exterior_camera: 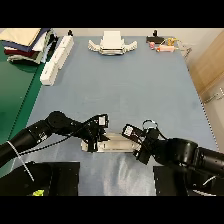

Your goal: Fold the box.

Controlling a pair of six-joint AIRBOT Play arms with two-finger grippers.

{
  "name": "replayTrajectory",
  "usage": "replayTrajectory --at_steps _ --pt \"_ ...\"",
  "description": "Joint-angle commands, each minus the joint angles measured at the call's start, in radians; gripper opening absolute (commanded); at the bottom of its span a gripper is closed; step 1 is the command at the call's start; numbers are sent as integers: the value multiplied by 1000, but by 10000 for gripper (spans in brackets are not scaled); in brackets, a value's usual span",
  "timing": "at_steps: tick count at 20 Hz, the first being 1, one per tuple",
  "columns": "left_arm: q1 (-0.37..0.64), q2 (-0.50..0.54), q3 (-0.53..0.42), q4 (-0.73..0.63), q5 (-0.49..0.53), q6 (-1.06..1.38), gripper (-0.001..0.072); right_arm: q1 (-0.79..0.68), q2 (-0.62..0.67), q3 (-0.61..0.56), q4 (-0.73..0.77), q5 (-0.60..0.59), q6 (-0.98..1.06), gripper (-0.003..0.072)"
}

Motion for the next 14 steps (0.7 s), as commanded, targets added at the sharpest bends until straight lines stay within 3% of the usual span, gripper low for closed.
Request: replayTrajectory --at_steps 1,3,6,10,14 --pt "0 -1 0 0 0 0 14 -224 23 -39 404 109 -587 720" --pt "0 -1 0 0 0 0 13 -360 -3 -41 673 107 -944 720" --pt "0 -1 0 0 0 0 13 -512 -92 -40 892 81 -1214 720" --pt "0 -1 0 0 0 0 14 -560 -185 -39 942 80 -1279 720" --pt "0 -1 0 0 0 0 14 -567 -176 -38 925 56 -1226 714"
